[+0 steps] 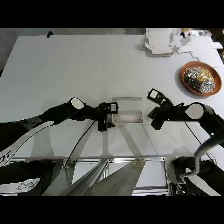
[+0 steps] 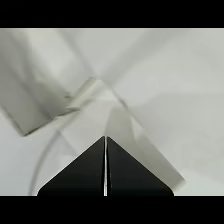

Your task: Fold the box and place the chain.

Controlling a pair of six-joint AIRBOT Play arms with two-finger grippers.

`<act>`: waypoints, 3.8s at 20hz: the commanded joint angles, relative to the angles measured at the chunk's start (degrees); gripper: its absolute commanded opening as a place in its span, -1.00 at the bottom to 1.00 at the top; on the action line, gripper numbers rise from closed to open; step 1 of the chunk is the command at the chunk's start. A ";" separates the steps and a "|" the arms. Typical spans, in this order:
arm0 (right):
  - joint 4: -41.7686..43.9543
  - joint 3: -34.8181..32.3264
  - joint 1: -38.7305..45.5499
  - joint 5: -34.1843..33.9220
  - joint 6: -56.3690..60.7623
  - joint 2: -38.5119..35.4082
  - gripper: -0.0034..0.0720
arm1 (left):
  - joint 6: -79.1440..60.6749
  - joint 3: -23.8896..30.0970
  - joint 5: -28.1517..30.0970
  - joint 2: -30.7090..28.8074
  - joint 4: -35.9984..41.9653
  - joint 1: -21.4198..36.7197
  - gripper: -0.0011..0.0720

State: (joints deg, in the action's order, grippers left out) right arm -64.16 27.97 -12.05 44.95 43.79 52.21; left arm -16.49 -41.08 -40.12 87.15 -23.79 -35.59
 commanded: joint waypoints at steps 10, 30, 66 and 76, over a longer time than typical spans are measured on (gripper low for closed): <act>2.05 -0.02 13.14 4.42 36.54 8.15 -0.85 | 0.00 0.02 0.02 -0.04 -0.02 0.02 -0.23; 18.78 0.00 8.44 6.71 22.12 3.61 -0.01 | -0.02 0.02 0.02 -0.04 0.00 0.02 -0.23; -23.91 18.36 -23.74 11.04 70.55 19.78 0.13 | -0.02 0.02 0.04 -0.04 -0.02 0.02 -0.23; -28.06 24.39 -25.51 20.61 74.97 27.17 -0.16 | -0.02 0.02 0.04 -0.04 -0.02 0.02 -0.23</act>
State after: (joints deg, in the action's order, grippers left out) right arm -90.76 50.98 -37.34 62.26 116.49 77.97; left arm -16.49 -41.08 -40.12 87.15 -23.79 -35.59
